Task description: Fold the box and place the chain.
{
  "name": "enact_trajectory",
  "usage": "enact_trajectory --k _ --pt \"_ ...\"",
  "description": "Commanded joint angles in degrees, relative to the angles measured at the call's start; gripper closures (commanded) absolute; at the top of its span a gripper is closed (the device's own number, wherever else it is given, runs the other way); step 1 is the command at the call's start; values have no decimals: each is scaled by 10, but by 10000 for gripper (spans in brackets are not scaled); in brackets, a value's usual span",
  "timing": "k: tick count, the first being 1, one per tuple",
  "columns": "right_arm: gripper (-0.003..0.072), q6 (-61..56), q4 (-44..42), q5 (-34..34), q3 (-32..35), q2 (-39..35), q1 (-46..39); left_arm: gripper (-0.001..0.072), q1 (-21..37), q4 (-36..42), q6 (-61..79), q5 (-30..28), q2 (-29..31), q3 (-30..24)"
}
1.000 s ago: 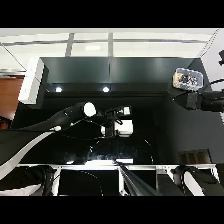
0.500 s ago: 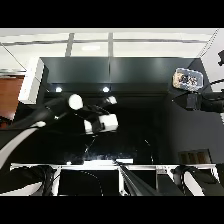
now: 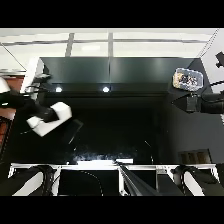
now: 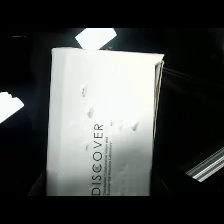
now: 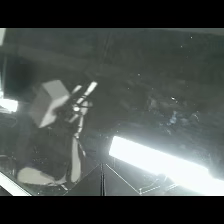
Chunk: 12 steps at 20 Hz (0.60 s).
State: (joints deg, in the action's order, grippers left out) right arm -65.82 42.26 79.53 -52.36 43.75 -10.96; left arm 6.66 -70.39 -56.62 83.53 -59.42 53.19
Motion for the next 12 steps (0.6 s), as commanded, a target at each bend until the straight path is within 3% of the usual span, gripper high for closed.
enact_trajectory --k 1,5,9,12 --pt "677 8 0 1 0 0 0 428 173 -14 -13 34 57 0" --pt "677 9 -1 -7 0 0 0 428 306 -38 -28 -5 71 -2" --pt "677 9 0 -17 0 0 0 427 348 -104 -25 -86 71 -33" --pt "677 9 -2 -36 0 0 0 418 352 -35 1 -205 70 -68"
